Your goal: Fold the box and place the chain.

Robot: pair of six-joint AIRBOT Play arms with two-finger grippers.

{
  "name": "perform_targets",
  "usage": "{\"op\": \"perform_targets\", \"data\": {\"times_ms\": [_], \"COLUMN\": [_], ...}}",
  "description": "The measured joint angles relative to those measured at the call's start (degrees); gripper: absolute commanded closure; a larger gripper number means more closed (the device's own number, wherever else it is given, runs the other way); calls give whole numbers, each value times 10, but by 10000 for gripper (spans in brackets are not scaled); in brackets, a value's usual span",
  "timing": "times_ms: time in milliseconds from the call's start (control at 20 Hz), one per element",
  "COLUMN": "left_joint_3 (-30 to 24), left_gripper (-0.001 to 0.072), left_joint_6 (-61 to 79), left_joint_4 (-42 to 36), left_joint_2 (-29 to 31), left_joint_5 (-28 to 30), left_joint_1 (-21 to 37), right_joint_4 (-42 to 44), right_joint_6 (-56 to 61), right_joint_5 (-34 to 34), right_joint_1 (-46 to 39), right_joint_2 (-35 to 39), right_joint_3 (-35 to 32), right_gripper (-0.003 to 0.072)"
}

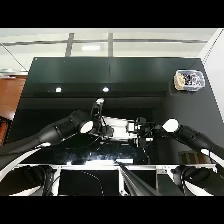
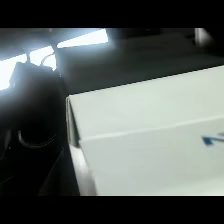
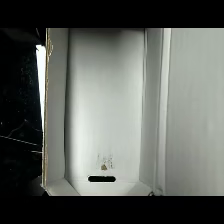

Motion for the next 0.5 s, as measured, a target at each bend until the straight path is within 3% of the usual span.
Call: {"op": "perform_targets", "data": {"times_ms": [500], "left_joint_3": [17], "left_gripper": [226], "left_joint_6": [-51], "left_joint_4": [37], "left_joint_2": [-17], "left_joint_5": [-11], "left_joint_1": [-3], "right_joint_4": [0], "right_joint_6": [0], "right_joint_5": [0], "right_joint_1": [0], "right_joint_2": [0], "right_joint_3": [0], "right_gripper": [272]}}
